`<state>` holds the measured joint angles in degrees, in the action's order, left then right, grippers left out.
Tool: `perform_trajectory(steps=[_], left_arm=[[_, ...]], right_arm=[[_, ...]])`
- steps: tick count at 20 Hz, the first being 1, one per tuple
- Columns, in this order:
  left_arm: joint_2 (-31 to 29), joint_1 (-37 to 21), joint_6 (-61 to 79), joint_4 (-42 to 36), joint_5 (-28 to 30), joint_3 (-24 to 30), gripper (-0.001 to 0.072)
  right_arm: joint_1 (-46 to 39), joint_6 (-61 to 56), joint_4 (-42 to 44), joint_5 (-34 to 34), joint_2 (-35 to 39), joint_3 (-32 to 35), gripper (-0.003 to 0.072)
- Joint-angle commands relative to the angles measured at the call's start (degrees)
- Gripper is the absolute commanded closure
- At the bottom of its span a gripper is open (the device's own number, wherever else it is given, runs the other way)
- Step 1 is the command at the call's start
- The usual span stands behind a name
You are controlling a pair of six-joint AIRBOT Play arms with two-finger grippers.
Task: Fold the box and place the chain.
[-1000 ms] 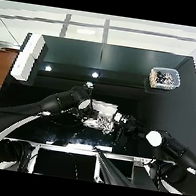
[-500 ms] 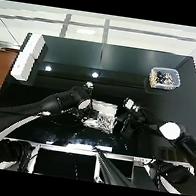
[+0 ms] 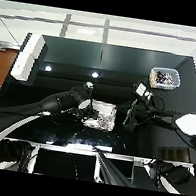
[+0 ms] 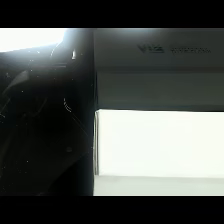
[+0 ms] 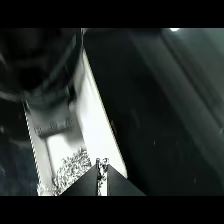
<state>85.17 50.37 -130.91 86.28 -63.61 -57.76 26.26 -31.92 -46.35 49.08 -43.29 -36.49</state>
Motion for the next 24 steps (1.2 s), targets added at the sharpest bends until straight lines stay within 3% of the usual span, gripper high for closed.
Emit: perform_trajectory(steps=[1, 7, 10, 18, 19, 20, 21, 24], left_arm=[[0.0, 0.0, 0.0, 0.0, -0.1, 0.0, 0.0676], [0.0, 0.0, 0.0, 0.0, -0.1, 0.0, 0.0676], [0.0, 0.0, 0.0, 0.0, -0.1, 0.0, 0.0676], [0.0, 0.0, 0.0, 0.0, -0.1, 0.0, 0.0676], [0.0, 0.0, 0.0, 0.0, -0.1, 0.0, 0.0676], [0.0, 0.0, 0.0, 0.0, -0.1, 0.0, 0.0676], [0.0, 0.0, 0.0, 0.0, -0.1, 0.0, 0.0676], [0.0, 0.0, 0.0, -0.3, -0.2, -0.4, 0.0678]], right_arm=[[-0.1, -0.2, 0.9, 0.6, 0.1, -3.0, 0.065], [0.0, -1.1, 2.5, 0.2, 0.0, -3.1, 0.065], [0.0, -0.6, 8.6, -0.9, 0.1, -3.2, 0.065], [0.0, -1.5, 6.4, 1.3, -1.3, -0.4, 0.0649], [0.0, -1.5, 6.4, 1.4, -1.4, 0.4, 0.0617], [0.0, -1.5, 6.2, 1.3, -1.4, 1.0, 0.037], [-0.1, -1.6, 5.4, 1.3, -1.3, 1.0, 0.0204], [-2.1, -2.1, 3.6, 1.2, -0.9, 0.2, 0.0183]])
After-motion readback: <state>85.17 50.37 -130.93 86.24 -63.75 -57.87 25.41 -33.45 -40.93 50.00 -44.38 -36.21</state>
